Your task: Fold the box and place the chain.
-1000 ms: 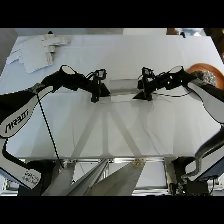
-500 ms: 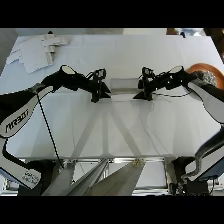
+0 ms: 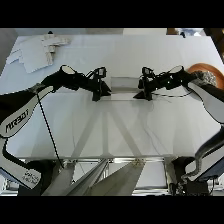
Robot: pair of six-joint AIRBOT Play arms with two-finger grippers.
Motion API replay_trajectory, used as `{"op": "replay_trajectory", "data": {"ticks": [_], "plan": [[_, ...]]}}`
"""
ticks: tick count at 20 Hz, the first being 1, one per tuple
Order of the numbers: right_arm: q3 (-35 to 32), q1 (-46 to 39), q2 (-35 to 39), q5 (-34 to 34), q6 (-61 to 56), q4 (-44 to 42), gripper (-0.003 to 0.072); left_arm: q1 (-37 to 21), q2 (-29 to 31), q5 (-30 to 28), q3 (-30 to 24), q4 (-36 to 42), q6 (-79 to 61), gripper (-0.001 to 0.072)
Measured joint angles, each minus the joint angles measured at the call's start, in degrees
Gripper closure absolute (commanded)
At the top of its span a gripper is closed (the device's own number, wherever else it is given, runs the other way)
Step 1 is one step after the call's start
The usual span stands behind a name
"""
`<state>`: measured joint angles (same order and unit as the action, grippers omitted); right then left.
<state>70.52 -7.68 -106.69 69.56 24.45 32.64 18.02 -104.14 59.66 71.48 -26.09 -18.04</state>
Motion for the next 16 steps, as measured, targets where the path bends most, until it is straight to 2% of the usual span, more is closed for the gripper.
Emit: {"op": "replay_trajectory", "data": {"ticks": [3, 5, 6, 7, 12, 13, 15, 16], "plan": [[0.0, 0.0, 0.0, 0.07, 0.04, 0.02, 0.0285, 0.31, -0.07, -0.28, 0.0, 0.81, 0.02, 0.0469], [0.0, 0.0, 0.0, 0.11, 0.11, 0.11, 0.0285, 0.61, -0.24, -0.42, 0.0, 1.22, 0.0, 0.0399], [0.0, 0.0, 0.0, 0.17, 0.22, 0.13, 0.0285, 0.74, -0.31, -0.42, 0.0, 1.51, 0.02, 0.0397], [0.0, 0.02, 0.0, 0.17, 0.22, 0.13, 0.0285, 0.81, -0.39, -0.42, 0.0, 1.55, 0.0, 0.0352], [0.0, 0.02, 0.0, 0.15, 0.07, 0.22, 0.0285, 0.96, -0.94, -0.37, 0.0, 1.62, 0.02, 0.0352], [-0.02, 0.02, 0.0, 0.15, 0.04, 0.24, 0.0285, 0.96, -1.01, -0.37, 0.0, 1.62, 0.02, 0.0374], [-0.02, 0.02, 0.0, 0.13, 0.04, 0.17, 0.0285, 0.96, -1.09, -0.5, 0.0, 1.49, 0.11, 0.064], [-0.02, 0.09, -0.02, 0.13, 0.07, 0.13, 0.0285, 0.94, -1.09, -0.55, 0.02, 0.96, 0.2, 0.0693]]}}
